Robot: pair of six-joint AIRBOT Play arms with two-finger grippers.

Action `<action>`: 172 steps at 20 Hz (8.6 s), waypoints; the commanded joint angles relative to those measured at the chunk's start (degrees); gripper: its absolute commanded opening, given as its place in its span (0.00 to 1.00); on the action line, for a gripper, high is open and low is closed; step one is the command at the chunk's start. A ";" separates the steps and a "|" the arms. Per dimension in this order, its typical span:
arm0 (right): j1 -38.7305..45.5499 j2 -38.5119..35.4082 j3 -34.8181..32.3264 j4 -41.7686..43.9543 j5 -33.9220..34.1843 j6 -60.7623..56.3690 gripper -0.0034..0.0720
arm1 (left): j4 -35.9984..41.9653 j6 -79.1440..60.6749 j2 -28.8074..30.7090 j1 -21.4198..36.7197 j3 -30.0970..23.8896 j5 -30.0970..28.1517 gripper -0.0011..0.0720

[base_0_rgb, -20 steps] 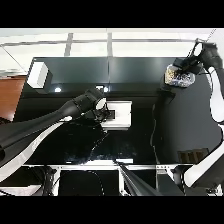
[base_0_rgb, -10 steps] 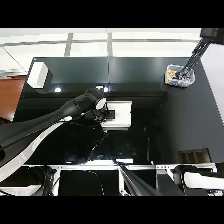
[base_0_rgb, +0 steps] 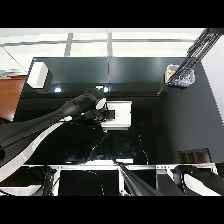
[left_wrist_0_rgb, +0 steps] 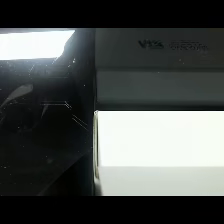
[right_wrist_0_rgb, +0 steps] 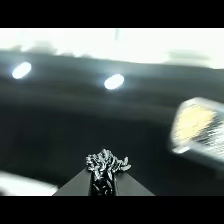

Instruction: Fold the box and place the chain.

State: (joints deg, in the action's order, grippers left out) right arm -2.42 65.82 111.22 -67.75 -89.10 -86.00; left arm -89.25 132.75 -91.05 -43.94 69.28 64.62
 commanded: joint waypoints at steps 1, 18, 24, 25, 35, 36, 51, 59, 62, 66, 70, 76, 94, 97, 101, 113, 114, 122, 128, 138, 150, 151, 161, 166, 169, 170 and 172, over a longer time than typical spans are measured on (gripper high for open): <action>-3.91 -1.51 -0.39 11.61 -9.31 1.97 0.07 | -0.04 -0.09 0.00 0.02 0.07 0.00 0.05; -20.59 -1.22 -40.17 14.03 25.33 1.22 0.07 | -0.04 -0.09 0.00 0.02 0.07 0.00 0.05; -20.92 -0.68 -49.20 14.40 27.54 0.74 0.07 | -0.04 -0.09 0.00 0.02 0.07 -0.02 0.05; -21.05 -0.42 -49.40 15.12 27.54 0.76 0.07 | -0.04 -0.09 0.00 0.02 0.07 -0.02 0.05; -24.22 3.63 -49.37 13.70 30.91 0.52 0.54 | -0.04 -0.09 0.00 0.04 0.07 -0.02 0.05; -23.06 3.26 -49.37 12.15 29.35 0.09 0.54 | -0.04 -0.09 0.00 0.02 0.07 -0.07 0.05; -9.25 -6.86 -59.14 -5.33 18.93 -0.28 0.54 | -0.07 -7.89 6.25 -1.73 2.82 3.28 0.91; -9.25 -6.86 -59.41 -4.92 22.01 -0.33 0.54 | 8.61 -25.31 26.34 21.49 -22.03 1.44 0.89; -9.25 -6.84 -59.41 -3.82 23.43 -0.35 0.54 | 36.85 -66.42 25.42 29.53 -30.16 -6.99 0.89; -9.25 -6.82 -59.41 -2.56 24.39 -0.35 0.54 | 45.16 -114.97 22.99 26.12 -32.63 -10.49 0.90; -9.25 -6.82 -59.41 -2.56 23.80 -0.37 0.54 | 45.55 -129.50 22.67 21.55 -32.48 -15.50 0.90; -9.25 -6.80 -59.41 -2.56 23.87 -0.37 0.54 | 46.36 -143.75 18.58 21.75 -30.75 -17.88 1.00; -9.25 -6.78 -59.41 -2.43 26.88 -0.37 0.54 | 52.89 -146.77 8.20 22.77 -23.12 -13.14 1.00; -9.25 -6.73 -59.41 -2.34 27.74 -0.35 0.54 | 52.52 -146.73 8.20 22.27 -23.12 -13.46 1.00; -9.25 -6.73 -59.41 -2.36 27.91 -0.37 0.54 | 51.21 -144.58 8.20 22.23 -23.23 -13.29 1.00; -9.25 -6.62 -59.41 -2.34 29.46 -0.37 0.54 | 54.45 -142.68 8.20 21.33 -23.26 -14.91 1.00; -9.25 -6.62 -59.41 -2.34 29.68 -0.37 0.54 | 54.45 -142.86 8.17 21.33 -23.26 -15.04 0.99; -9.25 -6.51 -59.41 -0.13 35.80 -0.37 0.54 | 54.03 -145.24 7.08 19.06 -22.97 -16.22 0.95; -9.79 -0.37 -59.39 5.86 41.59 1.07 0.99 | 53.94 -145.24 7.08 19.08 -22.97 -16.22 0.49; -16.09 9.05 -57.33 20.74 45.70 40.83 0.98 | 53.94 -145.24 7.08 19.08 -22.97 -16.26 0.49; -20.11 10.73 -55.25 20.76 26.80 67.47 0.98 | 53.96 -145.24 7.08 19.08 -22.97 -16.44 0.49; -20.39 10.75 -55.25 20.81 26.75 68.26 0.98 | 53.96 -145.24 7.08 19.08 -22.97 -16.44 0.49; -20.48 10.75 -55.23 20.61 27.21 68.52 0.45 | 53.94 -145.24 7.08 19.08 -22.97 -16.44 0.50; -20.48 10.75 -55.21 20.59 27.43 68.48 0.44 | 53.96 -145.24 7.08 19.08 -22.97 -16.44 0.50; -20.48 10.73 -55.21 20.63 27.39 68.43 0.28 | 53.94 -145.24 7.08 19.08 -22.97 -16.44 0.50; -20.48 10.71 -55.21 20.65 27.39 68.41 0.28 | 53.94 -145.24 7.08 19.08 -22.97 -16.44 0.50; -20.48 10.67 -55.21 20.74 27.36 68.13 0.28 | 53.96 -145.24 7.08 19.08 -22.97 -16.44 0.50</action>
State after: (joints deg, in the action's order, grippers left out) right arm -22.87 76.53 56.03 -47.13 -61.65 -17.41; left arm -35.29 -12.43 -83.92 -24.84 46.26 48.18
